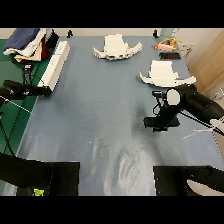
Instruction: Fold the box.
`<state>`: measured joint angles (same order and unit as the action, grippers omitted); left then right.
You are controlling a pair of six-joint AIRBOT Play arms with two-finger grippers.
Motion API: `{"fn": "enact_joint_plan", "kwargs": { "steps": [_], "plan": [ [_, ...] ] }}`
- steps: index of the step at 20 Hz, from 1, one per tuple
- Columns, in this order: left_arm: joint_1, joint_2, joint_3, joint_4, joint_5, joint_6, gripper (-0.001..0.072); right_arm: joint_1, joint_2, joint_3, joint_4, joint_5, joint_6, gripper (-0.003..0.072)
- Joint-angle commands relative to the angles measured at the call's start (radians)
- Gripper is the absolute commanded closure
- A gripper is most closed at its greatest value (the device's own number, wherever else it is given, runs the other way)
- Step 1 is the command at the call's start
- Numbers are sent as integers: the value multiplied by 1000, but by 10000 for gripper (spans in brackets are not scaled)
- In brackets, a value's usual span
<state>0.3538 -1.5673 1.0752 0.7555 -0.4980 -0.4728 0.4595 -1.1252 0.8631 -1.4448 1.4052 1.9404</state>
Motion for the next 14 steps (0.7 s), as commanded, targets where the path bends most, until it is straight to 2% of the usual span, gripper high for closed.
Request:
{"fn": "enact_joint_plan", "kwargs": {
  "steps": [1, 4, 14],
  "plan": [
    [-16, -72, 82, 0, -9, -26, 286, 1, 0, 1, 2, 1, 0, 681],
    [-28, -97, 108, 0, -11, -26, 286, 1, -1, 1, 2, 0, 0, 681],
    [-36, -97, 108, -2, 5, -23, 286, 1, -1, 1, 2, 1, 0, 681]
  ]
}}
